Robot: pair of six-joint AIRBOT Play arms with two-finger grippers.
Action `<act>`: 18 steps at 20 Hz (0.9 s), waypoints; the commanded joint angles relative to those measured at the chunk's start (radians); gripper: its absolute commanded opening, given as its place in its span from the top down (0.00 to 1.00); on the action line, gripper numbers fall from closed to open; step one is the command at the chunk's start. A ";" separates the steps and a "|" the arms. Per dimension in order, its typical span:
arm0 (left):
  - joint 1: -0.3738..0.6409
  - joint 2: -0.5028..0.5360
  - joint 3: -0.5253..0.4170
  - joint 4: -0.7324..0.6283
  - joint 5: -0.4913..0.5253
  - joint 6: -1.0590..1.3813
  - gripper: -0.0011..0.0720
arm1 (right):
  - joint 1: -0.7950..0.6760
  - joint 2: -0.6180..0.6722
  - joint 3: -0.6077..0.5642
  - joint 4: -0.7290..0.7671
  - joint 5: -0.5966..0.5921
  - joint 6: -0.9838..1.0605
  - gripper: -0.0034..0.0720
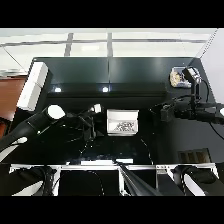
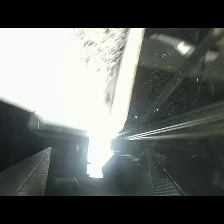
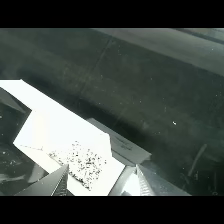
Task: Fold the box and place the chain.
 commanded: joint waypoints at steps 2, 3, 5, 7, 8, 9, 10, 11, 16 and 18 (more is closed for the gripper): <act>-0.014 -0.108 0.055 -0.011 0.027 0.202 0.01 | 0.000 0.000 0.000 0.000 -0.001 0.010 0.33; -0.014 -0.131 0.060 -0.016 0.027 0.203 0.01 | 0.000 0.000 0.000 0.000 0.000 0.010 0.33; -0.018 -0.156 0.060 -0.054 0.035 0.204 0.01 | 0.000 0.000 0.000 0.000 0.000 0.010 0.33; -0.020 -0.168 0.061 -0.096 0.051 0.220 0.01 | 0.000 0.000 0.000 0.000 0.000 0.010 0.33; -0.020 -0.173 0.061 -0.117 0.055 0.230 0.01 | 0.000 0.000 0.000 0.001 0.000 0.010 0.33; -0.020 -0.179 0.061 -0.135 0.057 0.231 0.01 | 0.000 0.000 0.000 0.001 0.000 0.010 0.33; -0.020 -0.186 0.061 -0.140 0.057 0.256 0.01 | 0.000 0.000 0.000 0.001 -0.001 0.010 0.33; -0.024 -0.188 0.062 -0.138 0.058 0.261 0.01 | 0.000 0.000 0.000 0.001 -0.002 0.010 0.33; -0.041 -0.188 0.064 -0.140 0.069 0.286 0.02 | 0.000 -0.002 0.000 0.001 -0.034 0.010 0.33; -0.051 -0.188 0.064 -0.138 0.075 0.286 0.10 | 0.000 -0.017 -0.005 0.003 -0.085 0.015 0.32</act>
